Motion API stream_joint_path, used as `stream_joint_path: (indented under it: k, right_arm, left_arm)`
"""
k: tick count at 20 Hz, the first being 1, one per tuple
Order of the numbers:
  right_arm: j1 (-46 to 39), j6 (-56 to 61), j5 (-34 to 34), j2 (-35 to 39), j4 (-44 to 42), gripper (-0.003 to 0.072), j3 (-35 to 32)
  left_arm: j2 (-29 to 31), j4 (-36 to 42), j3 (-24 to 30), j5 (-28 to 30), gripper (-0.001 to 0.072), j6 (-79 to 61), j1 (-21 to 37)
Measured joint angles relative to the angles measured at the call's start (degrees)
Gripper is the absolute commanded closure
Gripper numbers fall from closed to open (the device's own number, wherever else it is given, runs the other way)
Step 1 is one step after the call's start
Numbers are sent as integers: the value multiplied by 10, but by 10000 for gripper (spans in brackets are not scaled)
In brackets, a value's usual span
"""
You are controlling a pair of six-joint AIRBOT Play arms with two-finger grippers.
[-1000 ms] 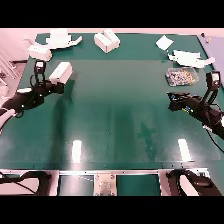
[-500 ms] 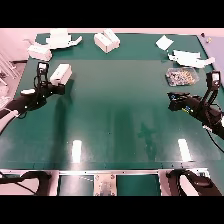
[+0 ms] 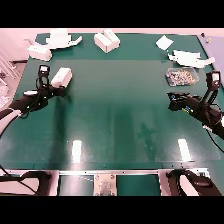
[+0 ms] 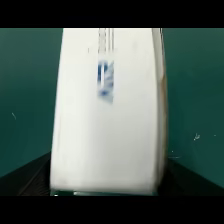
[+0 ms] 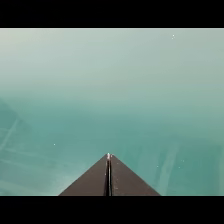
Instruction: Fold the box and place the chain.
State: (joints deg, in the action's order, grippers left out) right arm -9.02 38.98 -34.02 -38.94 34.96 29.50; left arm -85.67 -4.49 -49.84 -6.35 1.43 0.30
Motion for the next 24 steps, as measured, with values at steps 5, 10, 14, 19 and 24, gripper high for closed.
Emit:
stream_joint_path:
  k: [5,10,14,19,24]
  right_arm:
    - [0,0,0,0,0,682,0]
    - [0,0,0,0,0,682,0]
    - [0,0,0,1,0,682,0]
    - [0,0,0,17,0,683,0]
    - [0,-1,0,54,0,683,0]
  left_arm:
    - [1,7,0,2,-11,0,0]
    - [45,6,0,-1,-11,0,0]
    - [114,4,0,-11,261,-2,0]
    - [188,-26,3,-92,692,8,0]
    - [273,-52,70,-125,692,40,0]
